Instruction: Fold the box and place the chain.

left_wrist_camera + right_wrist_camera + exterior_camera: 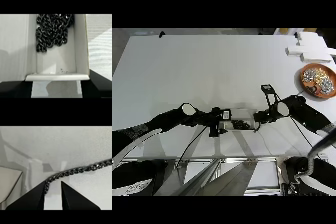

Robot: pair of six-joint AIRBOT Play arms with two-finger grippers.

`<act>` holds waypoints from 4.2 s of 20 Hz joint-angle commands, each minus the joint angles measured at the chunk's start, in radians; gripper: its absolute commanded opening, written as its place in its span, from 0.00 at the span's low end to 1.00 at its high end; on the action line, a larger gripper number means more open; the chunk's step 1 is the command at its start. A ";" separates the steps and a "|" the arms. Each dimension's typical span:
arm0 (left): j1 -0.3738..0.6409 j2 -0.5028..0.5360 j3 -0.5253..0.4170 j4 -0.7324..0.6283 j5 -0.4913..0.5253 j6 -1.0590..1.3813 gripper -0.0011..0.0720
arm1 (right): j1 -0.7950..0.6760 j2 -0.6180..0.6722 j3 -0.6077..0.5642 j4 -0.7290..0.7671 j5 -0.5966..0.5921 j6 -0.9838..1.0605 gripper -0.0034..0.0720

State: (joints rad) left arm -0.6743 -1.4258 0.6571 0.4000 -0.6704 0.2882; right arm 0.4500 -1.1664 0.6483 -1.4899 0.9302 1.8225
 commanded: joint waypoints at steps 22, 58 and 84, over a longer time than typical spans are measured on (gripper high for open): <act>-0.001 0.000 0.000 0.000 0.000 0.000 0.39 | 0.098 0.502 0.000 0.191 0.078 -0.063 0.07; 0.000 0.000 0.000 0.000 0.000 0.000 0.39 | -0.138 0.165 0.154 -0.082 0.043 -0.042 0.24; 0.000 0.000 0.000 0.000 0.000 0.000 0.39 | -0.180 -0.115 0.087 -0.083 0.016 -0.085 0.07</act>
State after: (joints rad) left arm -0.6743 -1.4258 0.6571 0.4000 -0.6704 0.2882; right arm 0.2630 -1.2964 0.7357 -1.5749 0.9218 1.7794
